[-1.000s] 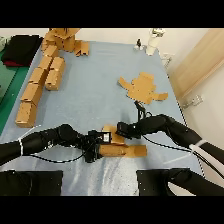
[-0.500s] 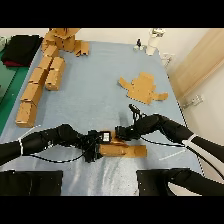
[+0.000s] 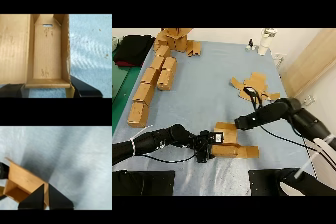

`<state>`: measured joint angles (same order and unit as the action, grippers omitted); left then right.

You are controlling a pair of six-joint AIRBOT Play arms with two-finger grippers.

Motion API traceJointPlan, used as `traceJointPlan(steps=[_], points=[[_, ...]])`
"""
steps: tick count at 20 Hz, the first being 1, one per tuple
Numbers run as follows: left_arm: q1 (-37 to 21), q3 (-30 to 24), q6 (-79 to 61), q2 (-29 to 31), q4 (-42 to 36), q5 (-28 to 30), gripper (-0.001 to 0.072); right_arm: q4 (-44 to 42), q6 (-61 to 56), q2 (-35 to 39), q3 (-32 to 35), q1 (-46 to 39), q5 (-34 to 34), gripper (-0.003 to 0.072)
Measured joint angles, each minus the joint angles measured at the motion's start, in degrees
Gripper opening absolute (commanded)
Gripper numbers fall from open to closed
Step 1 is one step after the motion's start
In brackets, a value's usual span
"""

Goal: Fold the box.

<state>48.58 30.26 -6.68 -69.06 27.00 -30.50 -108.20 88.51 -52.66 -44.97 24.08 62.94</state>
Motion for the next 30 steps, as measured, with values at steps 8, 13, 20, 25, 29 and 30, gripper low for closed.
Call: traceJointPlan(steps=[8,13,20,25,29,30], points=[[-0.02,0.02,0.02,0.0,-0.02,0.39,0.0474,5.62,8.57,9.77,-0.83,-0.13,14.23,0.0084],[-0.13,0.13,0.52,0.0,-0.02,2.45,0.0474,2.71,14.78,11.19,4.48,-0.13,15.8,0.0083],[-0.44,0.13,2.86,0.83,0.04,4.68,0.0474,-0.37,21.33,11.47,9.88,-0.07,13.29,0.0104],[-0.44,0.13,3.5,0.9,0.87,3.78,0.0474,-1.9,27.63,11.47,10.51,-0.02,9.31,0.0306],[-0.44,0.13,5.31,0.92,2.84,1.97,0.0474,-2.71,30.75,10.75,10.62,-0.02,6.16,0.0303],[-0.44,0.13,6.14,0.92,3.5,1.81,0.0474,-2.84,31.17,10.43,10.64,-0.02,5.9,0.0303]])
